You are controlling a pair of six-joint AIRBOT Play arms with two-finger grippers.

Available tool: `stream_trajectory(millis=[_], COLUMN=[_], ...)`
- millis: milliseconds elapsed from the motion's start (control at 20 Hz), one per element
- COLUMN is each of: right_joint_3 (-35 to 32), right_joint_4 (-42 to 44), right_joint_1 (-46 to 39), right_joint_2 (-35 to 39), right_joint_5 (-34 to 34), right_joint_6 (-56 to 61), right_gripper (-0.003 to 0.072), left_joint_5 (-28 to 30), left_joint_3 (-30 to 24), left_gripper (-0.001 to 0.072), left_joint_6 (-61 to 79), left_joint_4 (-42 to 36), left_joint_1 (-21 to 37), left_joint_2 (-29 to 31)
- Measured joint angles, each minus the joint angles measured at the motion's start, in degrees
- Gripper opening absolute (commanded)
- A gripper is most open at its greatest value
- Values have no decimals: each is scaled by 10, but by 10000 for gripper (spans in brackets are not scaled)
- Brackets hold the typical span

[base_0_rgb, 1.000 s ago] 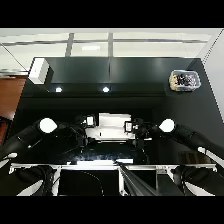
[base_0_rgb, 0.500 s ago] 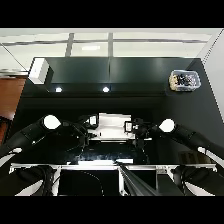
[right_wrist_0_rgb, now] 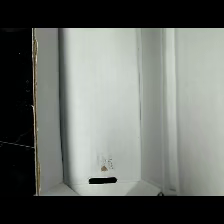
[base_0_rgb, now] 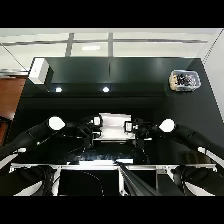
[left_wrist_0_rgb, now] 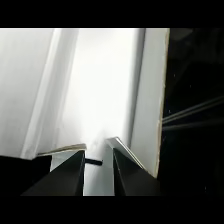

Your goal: Fold the box and place the chain.

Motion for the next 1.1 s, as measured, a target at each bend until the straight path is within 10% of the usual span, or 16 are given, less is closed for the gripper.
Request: stream_trajectory(millis=[250,400,450,650,1100], right_joint_3=[0,0,0,0,0], right_joint_4=[0,0,0,0,0], right_joint_1=[0,0,0,0,0], right_joint_2=[0,0,0,0,0], right_joint_5=[0,0,0,0,0], right_joint_6=[0,0,0,0,0], right_gripper=[455,455,455,455,455], left_joint_5=[6,7,7,7,-20], left_joint_3=[0,0,0,0,12], left_gripper=[220,392,239,41,27], left_joint_6=[16,20,20,22,-236], left_joint_4=[-33,-38,-39,-30,130], left_joint_1=[-3,-3,-3,-3,137], left_joint_2=[-7,-8,-9,-8,102])
